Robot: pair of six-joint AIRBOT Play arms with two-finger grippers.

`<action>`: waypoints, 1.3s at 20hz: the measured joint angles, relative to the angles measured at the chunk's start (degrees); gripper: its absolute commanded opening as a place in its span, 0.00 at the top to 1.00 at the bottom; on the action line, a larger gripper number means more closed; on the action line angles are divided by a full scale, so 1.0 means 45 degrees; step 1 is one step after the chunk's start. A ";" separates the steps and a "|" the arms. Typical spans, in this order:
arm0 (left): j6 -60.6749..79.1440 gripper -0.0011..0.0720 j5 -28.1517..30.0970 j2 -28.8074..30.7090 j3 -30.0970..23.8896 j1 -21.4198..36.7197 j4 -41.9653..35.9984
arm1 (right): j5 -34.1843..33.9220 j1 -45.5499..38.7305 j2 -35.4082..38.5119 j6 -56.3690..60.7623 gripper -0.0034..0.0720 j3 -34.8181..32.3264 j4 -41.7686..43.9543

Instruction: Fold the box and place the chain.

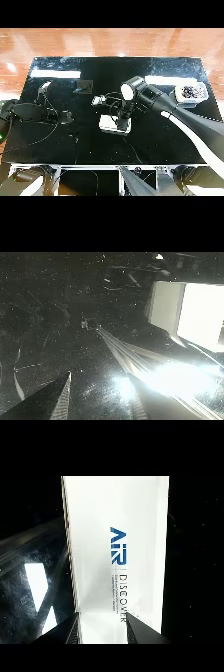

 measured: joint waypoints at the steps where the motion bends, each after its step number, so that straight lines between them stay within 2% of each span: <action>1: 0.0000 0.36 -0.0005 0.0000 0.0000 0.0000 0.0000 | 0.0000 0.0015 -0.0053 0.0015 0.45 -0.0029 0.0010; 12: 0.0010 0.36 -0.0010 0.0000 0.0000 0.0000 -0.0005 | 0.0180 0.0223 -0.0529 0.0923 0.45 0.0015 0.0160; 22: 0.0044 0.36 -0.0034 0.0000 0.0000 0.0000 -0.0053 | 0.0651 0.0005 0.0772 0.2560 0.45 0.0277 -0.0117; 23: 0.0107 0.36 -0.0053 0.0000 0.0000 0.0000 -0.0058 | 0.0860 -0.0223 0.0918 0.3026 0.50 0.0277 -0.0180; 24: 0.0233 0.36 -0.0126 0.0000 0.0005 0.0000 -0.0068 | 0.1059 -0.0510 0.1059 0.3526 0.64 0.0238 -0.0185; 25: 0.0389 0.36 -0.0165 0.0000 0.0034 0.0000 -0.0107 | 0.1277 -0.0865 0.1248 0.4095 0.70 0.0107 -0.0170; 26: 0.0534 0.36 -0.0287 -0.0005 0.0083 0.0000 -0.0141 | 0.1457 -0.1297 0.1511 0.4745 0.84 -0.0180 -0.0160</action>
